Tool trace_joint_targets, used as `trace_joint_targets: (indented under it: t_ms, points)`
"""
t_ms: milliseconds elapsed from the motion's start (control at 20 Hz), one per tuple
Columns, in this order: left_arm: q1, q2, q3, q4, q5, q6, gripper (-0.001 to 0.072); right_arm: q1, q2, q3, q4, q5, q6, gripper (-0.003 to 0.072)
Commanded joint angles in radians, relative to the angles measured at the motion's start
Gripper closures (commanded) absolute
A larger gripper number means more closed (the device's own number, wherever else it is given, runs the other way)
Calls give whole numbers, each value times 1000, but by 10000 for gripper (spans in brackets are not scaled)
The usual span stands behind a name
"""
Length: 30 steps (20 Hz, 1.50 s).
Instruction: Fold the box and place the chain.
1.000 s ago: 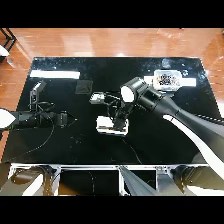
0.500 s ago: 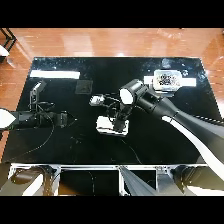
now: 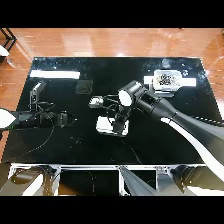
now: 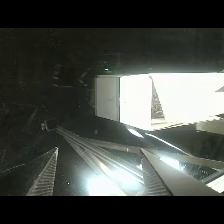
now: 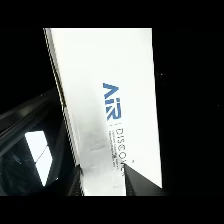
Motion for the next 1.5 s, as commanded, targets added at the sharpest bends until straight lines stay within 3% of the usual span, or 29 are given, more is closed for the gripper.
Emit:
trace_joint_targets:
  t_ms: [0, 500, 750, 800, 850, 1050, 1200, 1450]
  points:
    - [1, 0, 0, 0, 0, 0, 89, 0, -3, 0, -2, -11, 0, 301]
    - [1, 0, 0, 0, 0, 0, 89, -8, 41, 1, -3, 13, 75, 302]
    - [1, 0, 0, 0, -1, 0, 89, -117, 179, -7, 2, 56, 348, 309]
    - [1, 0, 0, 0, -3, 0, 89, -151, 217, -41, 28, 44, 452, 470]
    - [1, 0, 0, 0, -3, 0, 89, -179, 253, -97, 95, 7, 510, 650]
    - [1, 0, 0, 0, -3, 0, 89, -251, 363, -441, 617, -381, 552, 667]
    - [1, 0, 0, 0, -3, 0, 89, -252, 367, -621, 936, -613, 457, 666]
    - [1, 0, 0, 0, -2, 0, 89, -229, 366, -678, 947, -663, 445, 666]
